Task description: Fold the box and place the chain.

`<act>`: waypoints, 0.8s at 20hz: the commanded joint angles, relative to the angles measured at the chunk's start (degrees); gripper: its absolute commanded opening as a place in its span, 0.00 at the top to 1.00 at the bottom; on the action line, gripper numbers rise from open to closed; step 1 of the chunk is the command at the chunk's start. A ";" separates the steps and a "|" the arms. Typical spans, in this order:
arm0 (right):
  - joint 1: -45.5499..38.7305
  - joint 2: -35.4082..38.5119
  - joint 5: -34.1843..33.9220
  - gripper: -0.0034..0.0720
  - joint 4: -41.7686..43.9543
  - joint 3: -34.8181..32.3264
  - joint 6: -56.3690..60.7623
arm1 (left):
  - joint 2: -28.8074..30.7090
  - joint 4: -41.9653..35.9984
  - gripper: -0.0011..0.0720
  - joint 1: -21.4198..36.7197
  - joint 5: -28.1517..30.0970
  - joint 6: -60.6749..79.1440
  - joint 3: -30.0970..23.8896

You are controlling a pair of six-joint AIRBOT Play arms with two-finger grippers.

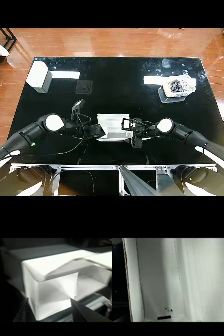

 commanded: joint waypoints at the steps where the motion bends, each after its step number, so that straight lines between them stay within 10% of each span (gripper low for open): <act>1: 0.07 0.00 0.02 0.51 0.00 -0.02 0.02 | 0.04 11.32 0.13 -2.71 1.68 -14.12 0.70; 16: 0.07 0.00 0.02 0.51 -0.02 -0.02 -0.02 | -4.61 16.72 0.14 -7.72 0.68 -25.79 4.59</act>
